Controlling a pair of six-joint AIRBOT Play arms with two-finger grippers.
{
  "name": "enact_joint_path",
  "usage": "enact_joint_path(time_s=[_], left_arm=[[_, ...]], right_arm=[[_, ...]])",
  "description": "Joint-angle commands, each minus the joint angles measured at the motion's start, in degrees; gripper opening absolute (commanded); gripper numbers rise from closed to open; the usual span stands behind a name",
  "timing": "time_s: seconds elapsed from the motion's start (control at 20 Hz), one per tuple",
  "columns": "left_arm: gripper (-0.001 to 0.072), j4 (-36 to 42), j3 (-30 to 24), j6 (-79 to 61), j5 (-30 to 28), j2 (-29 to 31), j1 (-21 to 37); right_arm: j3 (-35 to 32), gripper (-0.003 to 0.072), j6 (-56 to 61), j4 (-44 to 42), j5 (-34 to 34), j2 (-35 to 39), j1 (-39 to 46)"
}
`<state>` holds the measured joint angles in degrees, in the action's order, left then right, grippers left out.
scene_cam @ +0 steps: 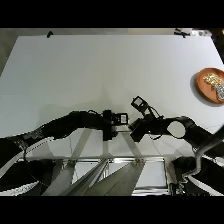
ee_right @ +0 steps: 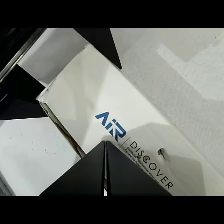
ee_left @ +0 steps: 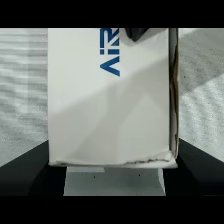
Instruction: Fold the box and place the chain.
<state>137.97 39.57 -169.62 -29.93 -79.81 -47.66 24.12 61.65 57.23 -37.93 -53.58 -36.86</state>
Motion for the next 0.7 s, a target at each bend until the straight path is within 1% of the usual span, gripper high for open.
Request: enact_joint_path(time_s=[0.0,0.2,0.35,0.45,0.5,0.6,0.65], left_arm=[[0.0274,-0.02,0.02,0.11,0.17,0.0,0.07],[0.0274,-0.02,0.02,0.11,0.17,0.0,0.07],[0.0274,-0.02,0.02,0.11,0.17,0.0,0.07],[0.0274,-0.02,0.02,0.11,0.17,0.0,0.07],[0.0274,-0.02,0.02,0.11,0.17,0.0,0.07],[0.0274,-0.02,0.02,0.11,0.2,0.0,0.07],[0.0274,-0.02,0.02,0.11,0.15,0.0,0.04]], right_arm=[[-1.16,0.0016,-0.48,0.5,1.73,0.48,-0.04],[-1.14,0.0016,-0.44,-1.27,8.59,4.24,-0.02],[-1.14,0.0017,-0.33,-0.74,10.03,8.66,-0.02],[-1.11,0.0017,0.35,0.94,7.56,11.34,-0.02],[-0.98,0.0017,2.58,2.95,6.23,12.46,-0.02],[0.9,0.0016,12.68,12.98,0.24,14.29,0.31],[2.73,0.0017,17.2,18.01,-5.51,14.64,1.6]])
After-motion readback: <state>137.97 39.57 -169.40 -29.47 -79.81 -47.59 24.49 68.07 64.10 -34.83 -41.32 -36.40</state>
